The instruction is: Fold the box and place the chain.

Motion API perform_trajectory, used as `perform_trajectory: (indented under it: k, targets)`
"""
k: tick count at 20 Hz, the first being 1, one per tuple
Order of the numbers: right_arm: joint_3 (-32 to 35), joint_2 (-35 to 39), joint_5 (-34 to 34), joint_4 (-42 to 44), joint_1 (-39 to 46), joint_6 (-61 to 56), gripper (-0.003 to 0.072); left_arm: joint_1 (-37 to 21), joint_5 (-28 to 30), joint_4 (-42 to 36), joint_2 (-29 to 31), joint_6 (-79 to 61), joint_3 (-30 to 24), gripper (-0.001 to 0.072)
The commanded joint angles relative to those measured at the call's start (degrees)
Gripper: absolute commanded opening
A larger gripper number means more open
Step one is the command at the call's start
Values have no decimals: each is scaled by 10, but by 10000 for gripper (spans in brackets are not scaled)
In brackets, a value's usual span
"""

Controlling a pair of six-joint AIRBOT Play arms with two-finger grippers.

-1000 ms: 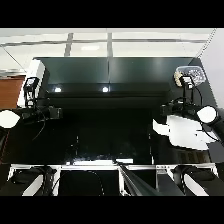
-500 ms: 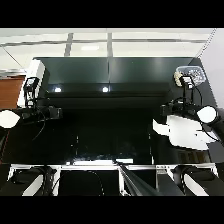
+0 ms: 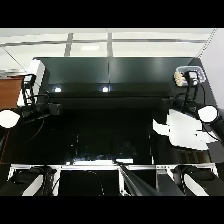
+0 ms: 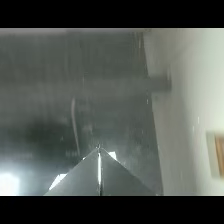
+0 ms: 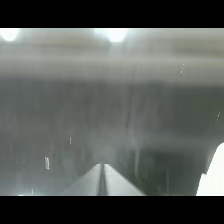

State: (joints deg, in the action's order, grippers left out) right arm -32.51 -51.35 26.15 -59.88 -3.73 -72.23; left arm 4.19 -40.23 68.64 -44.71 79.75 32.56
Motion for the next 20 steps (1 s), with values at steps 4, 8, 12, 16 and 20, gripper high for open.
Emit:
perform_trajectory:
  k: [4,8,12,16,20]
  targets:
    - [-27,0,-26,-117,113,-33,710,0,68,-64,-23,4,0,74]
    - [-80,0,152,-310,388,-133,709,0,37,-122,-47,17,0,710]
    - [-79,-39,293,-239,610,25,709,9,12,-158,-72,17,0,710]
    - [-79,-101,403,-170,574,206,708,26,6,-159,-89,17,0,710]
    - [-80,-138,400,-195,529,208,526,33,7,-158,-97,17,0,710]
